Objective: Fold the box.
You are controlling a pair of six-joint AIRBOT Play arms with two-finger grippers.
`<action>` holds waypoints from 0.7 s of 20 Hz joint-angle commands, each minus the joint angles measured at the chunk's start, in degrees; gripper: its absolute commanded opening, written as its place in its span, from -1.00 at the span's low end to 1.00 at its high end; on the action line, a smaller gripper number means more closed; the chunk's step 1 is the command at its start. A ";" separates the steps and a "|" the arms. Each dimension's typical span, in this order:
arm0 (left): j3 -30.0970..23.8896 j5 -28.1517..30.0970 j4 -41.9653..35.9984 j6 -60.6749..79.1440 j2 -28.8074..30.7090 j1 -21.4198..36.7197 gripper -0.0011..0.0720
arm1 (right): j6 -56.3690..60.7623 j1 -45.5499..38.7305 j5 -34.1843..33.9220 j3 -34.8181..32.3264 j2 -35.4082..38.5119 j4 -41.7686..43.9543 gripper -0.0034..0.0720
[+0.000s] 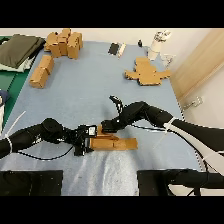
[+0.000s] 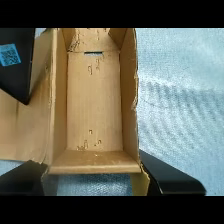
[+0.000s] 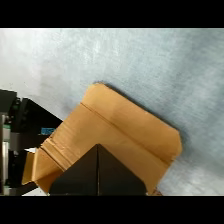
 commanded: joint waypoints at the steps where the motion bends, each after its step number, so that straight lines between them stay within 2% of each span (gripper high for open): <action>1: 0.00 0.07 -0.04 0.02 -0.04 0.07 0.53 | -0.59 0.28 0.26 0.07 -0.26 -3.15 -0.90; 5: 0.00 0.07 -0.04 0.02 -0.04 0.07 0.53 | -3.34 0.28 0.35 0.48 -0.26 -3.26 -0.90; 7: 0.00 0.07 -0.04 0.02 -0.04 0.07 0.53 | -3.96 -0.07 -0.31 2.78 0.39 -4.48 -0.90; 10: 0.00 0.04 -0.04 0.02 -0.04 0.07 0.53 | -3.74 -0.39 -2.05 8.39 4.46 -12.17 -0.90; 12: 0.00 0.07 -0.04 0.02 -0.04 0.07 0.53 | -2.49 -0.39 -7.69 10.21 8.92 -20.11 -0.90; 14: 0.00 0.04 -0.04 0.02 -0.04 0.07 0.53 | -0.50 -0.37 -17.11 9.97 13.92 -28.11 -0.90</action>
